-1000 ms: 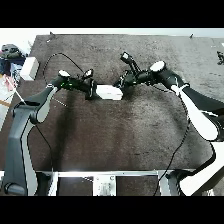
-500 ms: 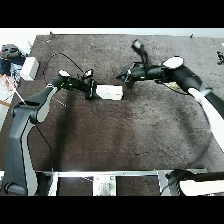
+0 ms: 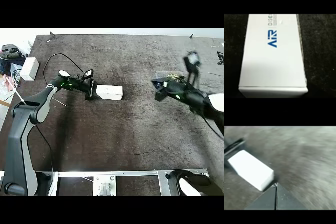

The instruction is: Fold the box and place the chain.

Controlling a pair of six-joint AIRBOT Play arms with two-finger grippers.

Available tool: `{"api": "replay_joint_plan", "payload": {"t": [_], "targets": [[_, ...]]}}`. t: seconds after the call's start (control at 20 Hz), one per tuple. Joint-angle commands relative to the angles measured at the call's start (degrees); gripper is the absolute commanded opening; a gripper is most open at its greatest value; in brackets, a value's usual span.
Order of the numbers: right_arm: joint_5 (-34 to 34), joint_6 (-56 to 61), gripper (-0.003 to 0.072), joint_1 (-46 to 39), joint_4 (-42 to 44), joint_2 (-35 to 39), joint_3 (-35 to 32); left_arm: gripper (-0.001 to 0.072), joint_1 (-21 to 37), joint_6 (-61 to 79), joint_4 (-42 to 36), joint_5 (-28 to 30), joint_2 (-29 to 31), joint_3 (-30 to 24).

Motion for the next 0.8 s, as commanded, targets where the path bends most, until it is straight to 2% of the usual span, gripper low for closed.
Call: {"api": "replay_joint_plan", "payload": {"t": [0.0, 0.25, 0.5, 0.55, 0.6, 0.65, 0.75], "targets": [[-7.34, 1.31, 0.0012, -3.54, -0.11, 15.02, -13.75, 0.0336, 0.02, 0.02, -0.04, 0.07, 0.02, 0.02], [-7.54, 1.7, 0.0012, -8.85, -0.11, 28.39, -26.99, 0.0336, 0.02, 0.0, -0.35, 0.02, 0.02, 0.02], [-7.54, 1.68, 0.0012, -11.47, -0.15, 31.06, -28.41, 0.0336, 0.0, -0.02, -0.57, -0.24, 0.0, 0.02], [-7.52, 1.68, 0.0012, -11.47, -0.15, 31.04, -28.41, 0.0295, 0.02, -0.24, -0.63, -0.66, 0.02, 0.02], [-7.52, 1.7, 0.0013, -11.47, -0.15, 31.04, -28.41, 0.0038, 0.02, -2.27, -1.27, -0.94, 0.04, 0.04], [-7.5, 1.7, 0.0012, -11.47, -0.15, 31.04, -28.41, 0.0012, 0.02, -4.31, -2.36, -1.01, 0.09, 0.15], [-7.52, 1.68, 0.0013, -11.47, -0.15, 31.06, -28.41, 0.0011, 0.02, -5.97, -3.52, -2.25, 0.63, 0.9]]}}
